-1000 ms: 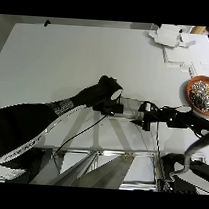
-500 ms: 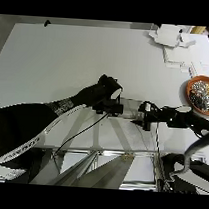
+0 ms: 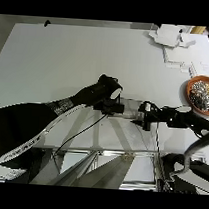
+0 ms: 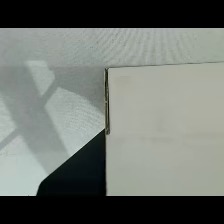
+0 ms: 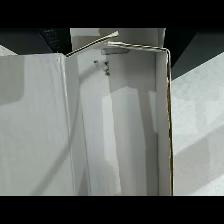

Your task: Fold the box and place the chain.

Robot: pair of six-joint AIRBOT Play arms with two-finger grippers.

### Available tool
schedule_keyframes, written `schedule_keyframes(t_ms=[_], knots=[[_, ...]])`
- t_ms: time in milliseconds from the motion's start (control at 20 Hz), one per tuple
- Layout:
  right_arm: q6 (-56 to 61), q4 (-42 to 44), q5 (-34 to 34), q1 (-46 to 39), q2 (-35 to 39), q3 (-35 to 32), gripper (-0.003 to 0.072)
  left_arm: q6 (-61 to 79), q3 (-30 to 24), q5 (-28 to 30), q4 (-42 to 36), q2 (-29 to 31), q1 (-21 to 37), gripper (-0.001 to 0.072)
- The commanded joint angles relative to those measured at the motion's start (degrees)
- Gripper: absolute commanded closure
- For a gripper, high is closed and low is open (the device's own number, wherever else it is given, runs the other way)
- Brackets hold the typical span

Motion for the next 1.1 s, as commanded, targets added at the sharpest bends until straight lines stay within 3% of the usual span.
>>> schedule_keyframes(t_ms=[0, 150, 200, 300, 350, 550, 800, 900, 950, 1050], knots=[[-0.02, 0.00, 0.00, 0.00, 0.04, 0.02, 0.0272, 0.22, 0.04, 0.22, -0.02, 0.00, 0.07, 0.0683], [-0.02, 0.00, 0.00, 0.00, 0.04, 0.02, 0.0272, 0.24, 0.04, 0.22, -0.92, 0.04, 0.17, 0.0675], [-0.02, 0.00, 0.00, 0.00, 0.04, 0.02, 0.0272, 0.24, 0.04, 0.24, -2.03, 0.15, 0.44, 0.0626], [-0.02, 0.00, 0.00, 0.00, 0.04, 0.02, 0.0272, 0.68, 0.02, 0.20, -2.82, 0.96, 1.16, 0.0381], [-0.02, 0.00, 0.00, 0.00, 0.04, 0.02, 0.0272, 2.05, 0.02, 0.20, -2.82, 1.70, 1.55, 0.0328], [-0.02, 0.00, 0.00, 0.00, 0.04, 0.02, 0.0272, 15.02, 0.02, -2.08, -4.63, 6.19, 4.24, 0.0320], [-0.02, 0.00, 0.00, 0.00, 0.04, 0.02, 0.0272, 27.30, -0.07, -12.02, -5.14, 12.81, 7.89, 0.0318], [-0.02, 0.00, 0.00, 0.00, 0.04, 0.02, 0.0272, 32.96, -0.48, -13.42, -5.57, 15.65, 9.18, 0.0315], [-0.02, 0.00, 0.00, 0.00, 0.04, 0.02, 0.0272, 37.35, -1.77, -13.29, -6.95, 17.46, 9.88, 0.0302], [-0.02, 0.00, 0.00, 0.00, 0.04, 0.02, 0.0272, 47.10, -6.08, -11.23, -9.97, 20.72, 11.67, 0.0154]])
